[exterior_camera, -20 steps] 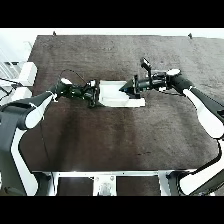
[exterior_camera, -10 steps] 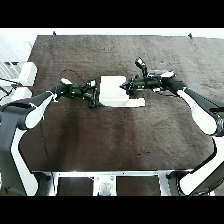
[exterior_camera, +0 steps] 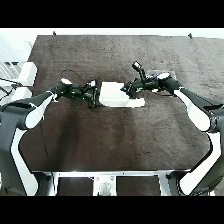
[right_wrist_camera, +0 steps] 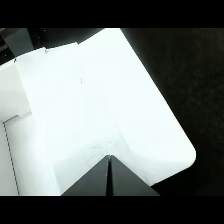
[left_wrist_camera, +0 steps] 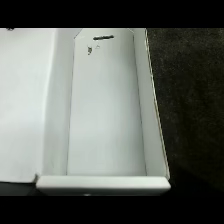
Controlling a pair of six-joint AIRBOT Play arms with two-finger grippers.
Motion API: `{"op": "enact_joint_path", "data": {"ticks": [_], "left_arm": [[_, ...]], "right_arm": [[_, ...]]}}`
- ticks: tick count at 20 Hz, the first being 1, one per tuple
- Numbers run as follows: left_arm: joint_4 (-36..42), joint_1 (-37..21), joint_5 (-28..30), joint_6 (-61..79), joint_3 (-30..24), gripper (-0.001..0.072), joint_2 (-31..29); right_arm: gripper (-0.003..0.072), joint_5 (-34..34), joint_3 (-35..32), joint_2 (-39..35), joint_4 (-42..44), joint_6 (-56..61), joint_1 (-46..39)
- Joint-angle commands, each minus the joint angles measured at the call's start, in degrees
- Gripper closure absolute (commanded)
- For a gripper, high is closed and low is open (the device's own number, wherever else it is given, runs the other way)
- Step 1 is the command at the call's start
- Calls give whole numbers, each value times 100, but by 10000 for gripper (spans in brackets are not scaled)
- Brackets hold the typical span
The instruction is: Fold the box and place the chain.
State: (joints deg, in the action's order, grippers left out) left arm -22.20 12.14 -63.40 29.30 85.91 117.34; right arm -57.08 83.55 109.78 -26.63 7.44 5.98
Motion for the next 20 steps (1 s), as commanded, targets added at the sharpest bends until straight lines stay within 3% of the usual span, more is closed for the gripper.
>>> {"op": "enact_joint_path", "data": {"ticks": [1,5,7,8,9,10,15,20], "left_arm": [[-4,-4,-7,11,0,363,2],[-4,-4,-7,13,0,362,2],[-4,-4,-7,11,0,362,2],[-4,-4,-7,13,0,362,2],[-4,-4,-4,13,0,362,2],[-4,-4,-4,13,0,362,2],[-4,-4,-4,13,0,362,2],[-2,-4,-7,13,0,362,2]], "right_arm": [[680,-157,98,-46,-111,48,-9],[681,-597,131,-680,-203,-317,-92],[681,-697,131,-1134,-839,-229,-170],[621,-758,131,-1344,-1266,-166,-201],[313,-868,131,-1495,-1661,-160,-232],[64,-994,131,-1604,-2044,-72,-280],[65,-1259,-181,-1593,-2597,-245,-352],[64,-695,-597,-1331,-2590,-581,-144]]}}
